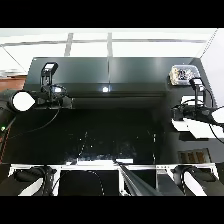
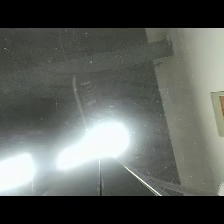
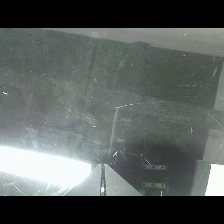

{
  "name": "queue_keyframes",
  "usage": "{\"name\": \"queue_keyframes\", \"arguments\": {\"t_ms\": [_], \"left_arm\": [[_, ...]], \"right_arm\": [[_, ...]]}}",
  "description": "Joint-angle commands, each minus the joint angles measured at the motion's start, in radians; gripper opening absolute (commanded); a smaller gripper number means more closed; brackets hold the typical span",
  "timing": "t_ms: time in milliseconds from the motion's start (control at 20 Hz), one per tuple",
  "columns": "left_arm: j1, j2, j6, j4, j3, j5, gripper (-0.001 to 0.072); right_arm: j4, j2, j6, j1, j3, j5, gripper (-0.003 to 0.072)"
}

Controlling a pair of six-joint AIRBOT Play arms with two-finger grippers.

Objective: Fold the box and place the chain.

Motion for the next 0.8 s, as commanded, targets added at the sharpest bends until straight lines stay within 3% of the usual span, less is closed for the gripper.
{"name": "queue_keyframes", "arguments": {"t_ms": [0,600,750], "left_arm": [[-0.001,0.000,0.000,0.000,0.000,0.000,0.0028],[-0.001,0.000,0.000,0.000,0.000,0.004,0.0028],[-0.001,-0.003,0.000,-0.003,0.000,0.097,0.0028]], "right_arm": [[0.000,0.000,0.000,0.001,0.000,0.000,0.0015],[0.000,0.000,0.000,0.001,0.000,0.000,0.0015],[0.045,0.000,-0.004,0.002,0.000,-0.080,0.0015]]}}
